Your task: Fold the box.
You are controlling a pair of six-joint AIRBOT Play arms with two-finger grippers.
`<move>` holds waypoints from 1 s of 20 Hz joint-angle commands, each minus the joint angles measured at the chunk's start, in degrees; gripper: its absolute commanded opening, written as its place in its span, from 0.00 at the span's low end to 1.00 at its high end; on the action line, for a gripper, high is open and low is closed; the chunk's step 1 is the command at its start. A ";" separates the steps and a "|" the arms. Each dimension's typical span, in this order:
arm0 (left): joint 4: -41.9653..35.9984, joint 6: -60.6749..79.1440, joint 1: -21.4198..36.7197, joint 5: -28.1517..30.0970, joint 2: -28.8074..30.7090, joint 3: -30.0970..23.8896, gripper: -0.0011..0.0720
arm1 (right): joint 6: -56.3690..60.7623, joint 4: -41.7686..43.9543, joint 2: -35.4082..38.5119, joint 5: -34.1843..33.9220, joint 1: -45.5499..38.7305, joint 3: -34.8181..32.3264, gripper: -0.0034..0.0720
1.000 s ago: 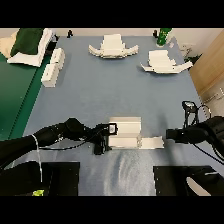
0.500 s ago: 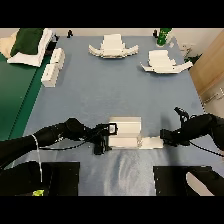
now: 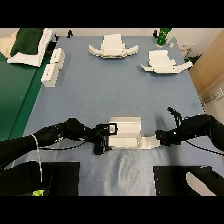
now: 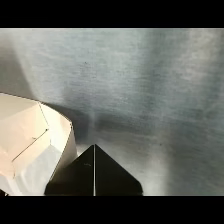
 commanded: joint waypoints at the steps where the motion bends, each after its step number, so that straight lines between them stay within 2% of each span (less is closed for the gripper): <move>1: 0.00 0.00 0.02 0.02 0.00 0.04 0.54 | -3.32 4.04 -0.52 0.55 0.13 -0.55 0.05; 7: 0.00 0.00 0.02 0.00 0.00 0.04 0.54 | -8.96 8.98 -0.52 -3.61 4.57 1.55 0.07; 9: 0.00 0.00 0.02 0.00 0.00 0.04 0.54 | -8.76 8.94 -0.50 -4.87 6.10 3.93 0.38; 11: 0.00 0.00 0.02 0.02 0.00 0.04 0.54 | -7.85 8.90 -0.52 -5.14 6.19 5.88 0.38; 13: 0.00 0.00 0.02 0.00 0.00 0.04 0.54 | -7.85 8.98 -0.52 -5.25 6.58 6.67 0.60; 17: 0.00 0.00 0.02 0.00 0.00 0.04 0.54 | -6.25 9.18 -0.68 -3.85 10.84 6.64 0.61; 20: 0.00 0.00 0.02 0.00 0.00 0.04 0.54 | -2.03 6.82 -2.05 1.60 15.74 6.67 0.61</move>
